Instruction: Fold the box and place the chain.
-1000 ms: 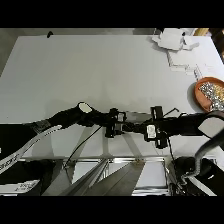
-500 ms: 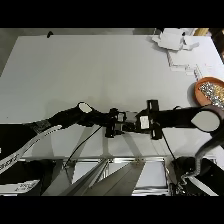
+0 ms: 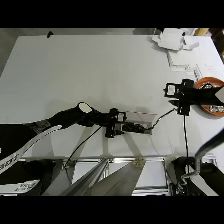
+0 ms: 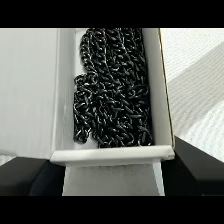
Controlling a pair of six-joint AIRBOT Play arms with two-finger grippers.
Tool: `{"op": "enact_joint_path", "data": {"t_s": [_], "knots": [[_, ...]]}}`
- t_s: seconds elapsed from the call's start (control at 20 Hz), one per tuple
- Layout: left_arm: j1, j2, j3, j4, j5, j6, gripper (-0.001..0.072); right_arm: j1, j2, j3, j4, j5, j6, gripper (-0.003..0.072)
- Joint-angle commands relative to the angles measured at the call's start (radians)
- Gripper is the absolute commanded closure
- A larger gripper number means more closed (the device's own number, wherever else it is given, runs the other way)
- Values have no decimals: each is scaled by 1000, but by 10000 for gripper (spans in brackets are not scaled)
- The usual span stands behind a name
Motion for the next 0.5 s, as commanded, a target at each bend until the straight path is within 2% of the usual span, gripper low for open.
{"op": "enact_joint_path", "data": {"t_s": [0.0,0.2,0.45], "knots": [[0,1,0,0,0,0,368,-49,-120,-45,-9,-16,-65,450],[0,1,0,0,0,0,368,-49,-230,-101,-8,-31,-113,450],[0,1,0,0,0,0,368,-49,-296,-105,14,-31,-166,451]]}}
